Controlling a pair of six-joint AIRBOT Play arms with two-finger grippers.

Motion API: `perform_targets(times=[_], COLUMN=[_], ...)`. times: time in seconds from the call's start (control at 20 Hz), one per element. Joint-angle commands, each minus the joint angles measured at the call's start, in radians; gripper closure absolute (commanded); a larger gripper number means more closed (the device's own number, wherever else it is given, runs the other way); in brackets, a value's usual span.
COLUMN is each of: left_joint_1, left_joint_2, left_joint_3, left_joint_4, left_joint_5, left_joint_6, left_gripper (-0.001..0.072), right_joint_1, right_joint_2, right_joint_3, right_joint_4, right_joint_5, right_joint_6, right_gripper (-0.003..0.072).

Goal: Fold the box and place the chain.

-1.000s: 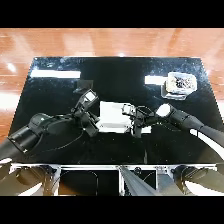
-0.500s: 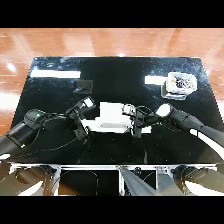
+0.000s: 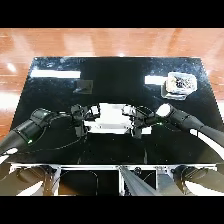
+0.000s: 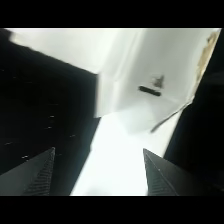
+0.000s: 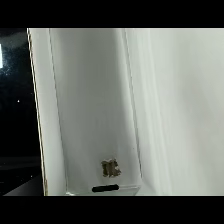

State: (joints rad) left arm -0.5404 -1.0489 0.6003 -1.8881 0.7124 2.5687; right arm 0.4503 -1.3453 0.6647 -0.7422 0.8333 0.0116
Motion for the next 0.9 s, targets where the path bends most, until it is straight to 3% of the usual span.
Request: perform_targets(times=[0.0,0.4,0.65,0.8,0.85], left_joint_1=[0.002,-0.015,-0.048,-0.064,-0.064], left_joint_2=[-0.034,-0.103,-0.106,-0.106,-0.107], left_joint_3=[0.000,0.009,0.010,0.010,0.010], left_joint_4=[-0.108,-0.117,-0.124,-0.125,-0.128], left_joint_5=[0.021,-0.019,-0.114,-0.114,-0.105], left_joint_6=[0.058,0.080,0.080,0.080,0.081], left_gripper=[0.0078,0.0095,0.0097,0.0102,0.0178], right_joint_1=[0.000,0.000,0.000,0.000,0.000], right_joint_2=[0.000,0.000,0.000,0.000,0.000], right_joint_3=[-0.001,-0.001,0.000,-0.001,0.000], right_joint_4=[0.000,0.000,0.000,0.000,0.000], right_joint_5=[-0.001,-0.010,-0.008,-0.008,-0.008], right_joint_6=[0.000,0.000,0.000,0.000,0.000], right_gripper=[0.0143,0.0143,0.0143,0.0143,0.0142])
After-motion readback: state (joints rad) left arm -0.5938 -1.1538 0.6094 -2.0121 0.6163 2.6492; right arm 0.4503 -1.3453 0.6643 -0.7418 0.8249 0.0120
